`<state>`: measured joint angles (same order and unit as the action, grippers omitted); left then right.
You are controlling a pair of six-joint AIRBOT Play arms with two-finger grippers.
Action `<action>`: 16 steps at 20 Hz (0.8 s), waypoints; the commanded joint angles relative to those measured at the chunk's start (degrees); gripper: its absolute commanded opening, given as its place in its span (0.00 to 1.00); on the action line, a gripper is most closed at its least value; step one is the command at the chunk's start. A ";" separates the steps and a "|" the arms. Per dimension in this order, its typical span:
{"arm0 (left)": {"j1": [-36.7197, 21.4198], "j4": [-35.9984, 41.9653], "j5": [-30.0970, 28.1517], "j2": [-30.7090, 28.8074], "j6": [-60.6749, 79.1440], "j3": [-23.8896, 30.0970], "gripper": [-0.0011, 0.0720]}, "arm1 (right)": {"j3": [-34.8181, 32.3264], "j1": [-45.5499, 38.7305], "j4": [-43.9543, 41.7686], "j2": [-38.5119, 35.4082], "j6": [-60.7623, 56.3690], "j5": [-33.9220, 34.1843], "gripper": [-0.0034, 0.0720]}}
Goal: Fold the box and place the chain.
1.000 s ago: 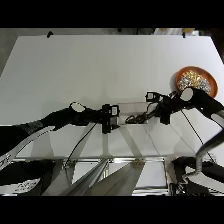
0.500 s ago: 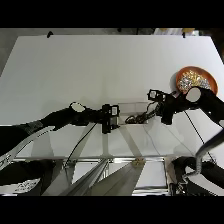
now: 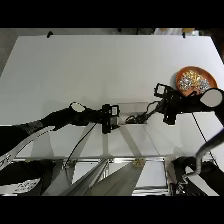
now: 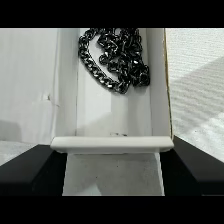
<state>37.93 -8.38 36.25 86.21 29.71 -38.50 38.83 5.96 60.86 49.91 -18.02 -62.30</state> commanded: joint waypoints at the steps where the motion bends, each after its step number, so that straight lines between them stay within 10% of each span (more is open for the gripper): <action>1: 0.02 0.00 0.00 0.02 0.02 0.02 0.44 | 0.07 0.04 -12.52 -7.23 -0.13 -1.99 0.07; 16: 0.02 0.00 0.00 0.02 0.02 0.02 0.44 | -6.69 15.93 -19.91 4.04 0.09 15.61 0.09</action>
<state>37.91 -8.38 36.25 86.19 29.74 -38.50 32.75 19.75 39.11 50.13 -17.96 -48.93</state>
